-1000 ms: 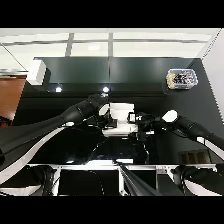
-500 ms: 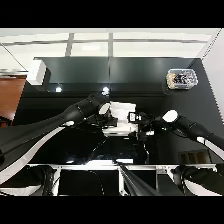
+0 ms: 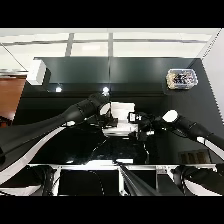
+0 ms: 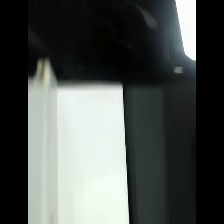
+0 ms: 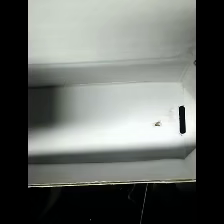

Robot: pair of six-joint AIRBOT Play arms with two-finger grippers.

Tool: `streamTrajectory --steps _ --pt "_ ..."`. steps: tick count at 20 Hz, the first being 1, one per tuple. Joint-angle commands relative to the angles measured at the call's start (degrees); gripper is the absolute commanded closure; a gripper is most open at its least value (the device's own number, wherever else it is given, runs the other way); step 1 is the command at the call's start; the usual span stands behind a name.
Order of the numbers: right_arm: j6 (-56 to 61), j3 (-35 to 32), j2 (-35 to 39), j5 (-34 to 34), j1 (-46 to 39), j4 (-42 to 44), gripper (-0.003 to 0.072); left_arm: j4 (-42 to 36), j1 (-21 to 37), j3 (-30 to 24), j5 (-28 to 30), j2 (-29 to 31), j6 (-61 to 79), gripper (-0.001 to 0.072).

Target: Fold the box and place the chain.

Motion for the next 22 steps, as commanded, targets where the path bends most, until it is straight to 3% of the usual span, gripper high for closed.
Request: streamTrajectory --steps 1,5,6,7,8,15,22 --pt "-0.1 0.0 0.0 0.1 0.1 0.0 0.0602 -0.2 0.0 0.1 0.5 -0.1 0.8 0.0684" --pt "0.0 0.0 0.0 0.0 0.1 0.0 0.0600 -0.2 0.0 0.0 1.4 -0.1 0.8 0.0684" --pt "0.2 0.0 0.0 -0.3 0.1 -0.1 0.0515 -0.2 0.0 0.0 1.5 -0.1 0.8 0.0684" --pt "1.7 0.0 0.0 -0.9 0.0 -0.1 0.0221 -0.2 0.0 0.0 1.5 -0.1 0.8 0.0684" --pt "3.9 0.0 0.4 -1.9 0.0 -0.5 0.0027 -0.2 0.0 0.0 1.4 -0.1 0.8 0.0684" --pt "12.8 0.0 8.7 0.3 0.0 -16.4 0.0017 0.0 0.0 0.0 1.3 -0.1 0.8 0.0683" --pt "12.8 0.0 10.0 1.4 0.1 -18.2 0.0018 0.0 0.0 0.0 1.3 -0.1 0.8 0.0683"
